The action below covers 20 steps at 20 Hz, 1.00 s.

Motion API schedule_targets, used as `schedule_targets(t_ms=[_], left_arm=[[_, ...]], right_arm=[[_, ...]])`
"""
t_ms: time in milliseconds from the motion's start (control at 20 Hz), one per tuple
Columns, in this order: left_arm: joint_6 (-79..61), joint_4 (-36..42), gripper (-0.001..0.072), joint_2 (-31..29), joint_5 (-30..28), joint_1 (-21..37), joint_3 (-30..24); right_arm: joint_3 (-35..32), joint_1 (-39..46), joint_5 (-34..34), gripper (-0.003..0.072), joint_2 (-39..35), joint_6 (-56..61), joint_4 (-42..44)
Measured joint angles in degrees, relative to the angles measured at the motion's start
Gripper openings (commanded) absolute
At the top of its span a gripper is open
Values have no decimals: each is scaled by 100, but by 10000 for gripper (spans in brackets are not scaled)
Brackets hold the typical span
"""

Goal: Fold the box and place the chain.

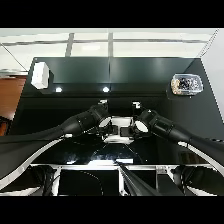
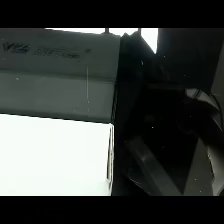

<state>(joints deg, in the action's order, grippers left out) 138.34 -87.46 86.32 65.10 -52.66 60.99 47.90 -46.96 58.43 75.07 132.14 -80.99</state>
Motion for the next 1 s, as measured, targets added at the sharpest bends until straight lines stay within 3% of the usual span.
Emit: schedule_targets(t_ms=[100, 150, 200, 250, 300, 650, 700, 750, 800, 1000], left_arm=[[0, 2, 28, 0, 0, 0, 0], [0, 0, 27, 0, 0, 0, 0], [-9, -4, 28, 0, -7, 0, 0], [-13, -4, 28, 0, -9, 0, 0], [-13, -7, 28, 0, -9, 0, 0], [-2, -7, 28, 0, -4, 0, 0], [-4, -7, 28, 0, -4, 0, 0], [-15, -13, 27, 0, -13, 0, 0], [-17, -15, 28, 0, -15, 0, 0], [-17, -13, 28, 0, -15, 0, 0]], right_arm=[[0, 0, 2, 78, 2, -44, 2], [0, 0, 2, 220, 4, -74, 7], [-2, 0, 9, 240, 11, -101, 9], [-2, 0, 28, 228, 11, -116, 17], [-2, 0, 22, 82, 11, -118, 15], [-2, 0, -26, 54, 11, -109, 20], [-2, 0, -33, 115, 11, -109, 17], [-2, 0, -48, 290, 9, -120, 15], [0, 0, -94, 368, 0, -122, 17], [-2, 0, -48, 385, -131, -168, -76]])
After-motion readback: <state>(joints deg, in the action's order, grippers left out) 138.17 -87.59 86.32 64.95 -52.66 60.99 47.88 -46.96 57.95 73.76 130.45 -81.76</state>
